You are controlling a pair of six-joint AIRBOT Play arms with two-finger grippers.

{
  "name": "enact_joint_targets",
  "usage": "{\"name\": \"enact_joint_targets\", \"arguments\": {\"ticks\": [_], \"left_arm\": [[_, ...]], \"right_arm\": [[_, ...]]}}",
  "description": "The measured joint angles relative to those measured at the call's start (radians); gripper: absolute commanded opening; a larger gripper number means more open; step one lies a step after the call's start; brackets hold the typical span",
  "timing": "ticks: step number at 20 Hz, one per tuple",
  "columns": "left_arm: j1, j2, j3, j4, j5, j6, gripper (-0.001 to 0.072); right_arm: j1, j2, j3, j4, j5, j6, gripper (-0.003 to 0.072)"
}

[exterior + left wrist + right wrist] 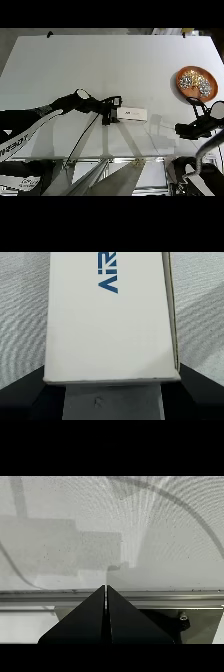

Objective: Fold the box and place the chain.

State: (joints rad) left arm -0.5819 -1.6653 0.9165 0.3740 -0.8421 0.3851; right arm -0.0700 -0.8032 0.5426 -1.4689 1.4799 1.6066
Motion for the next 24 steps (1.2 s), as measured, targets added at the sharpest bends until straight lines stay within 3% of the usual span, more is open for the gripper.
{"name": "enact_joint_targets", "arguments": {"ticks": [16, 20, 24], "left_arm": [[0.011, 0.032, 0.0, 0.02, -0.041, -0.055, 0.027], [0.062, 0.165, 0.0, 0.129, -0.057, -0.239, 0.0271], [0.186, 0.366, -0.001, 0.266, -0.08, -0.515, 0.0271]], "right_arm": [[0.0, 0.0, 0.0, 0.003, 0.009, 0.01, 0.0022], [0.0, 0.0, 0.0, 0.003, 0.009, 0.01, 0.0022], [0.0, 0.0, 0.0, 0.003, 0.008, 0.01, 0.0022]]}}
